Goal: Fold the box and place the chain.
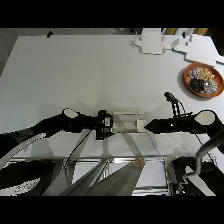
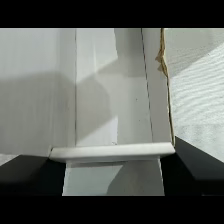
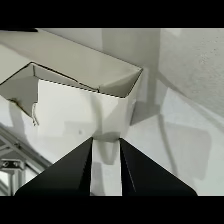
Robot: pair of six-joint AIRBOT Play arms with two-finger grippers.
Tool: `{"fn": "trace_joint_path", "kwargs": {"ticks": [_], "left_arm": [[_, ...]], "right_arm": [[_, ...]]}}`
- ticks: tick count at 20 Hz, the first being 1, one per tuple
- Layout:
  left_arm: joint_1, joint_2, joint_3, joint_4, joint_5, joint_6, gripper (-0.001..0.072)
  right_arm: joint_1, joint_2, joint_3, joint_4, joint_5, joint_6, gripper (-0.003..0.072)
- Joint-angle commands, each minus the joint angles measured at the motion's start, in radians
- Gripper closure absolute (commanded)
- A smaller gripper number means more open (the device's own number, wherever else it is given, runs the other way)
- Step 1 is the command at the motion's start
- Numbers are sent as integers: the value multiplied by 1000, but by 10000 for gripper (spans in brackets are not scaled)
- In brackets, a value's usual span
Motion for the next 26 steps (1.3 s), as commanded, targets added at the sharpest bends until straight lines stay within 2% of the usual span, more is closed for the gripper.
{"fn": "trace_joint_path", "kwargs": {"ticks": [1, 2, 4, 8, 12, 16, 20, 26], "left_arm": [[0, 0, 0, 0, 0, 0, 698], [0, 0, 0, 0, 0, 0, 698], [0, 0, 0, 0, 0, 0, 698], [0, 0, 0, 0, 0, 0, 698], [0, 0, 0, 0, 0, 0, 698], [0, 0, 0, 0, 0, 0, 698], [0, 0, 0, 0, 0, 0, 698], [0, 0, 0, 0, 0, 0, 698]], "right_arm": [[1, 0, -3, 19, -14, -8, 468], [1, -1, -6, 19, -29, -7, 424], [1, -1, -9, 21, -39, -1, 390], [8, 0, -8, 51, -57, 24, 390], [130, 0, -8, 27, -138, 96, 390], [197, 0, -5, -72, -191, 261, 392], [272, -12, 82, -230, -205, 410, 399], [440, -109, 149, -370, -204, 615, 399]]}}
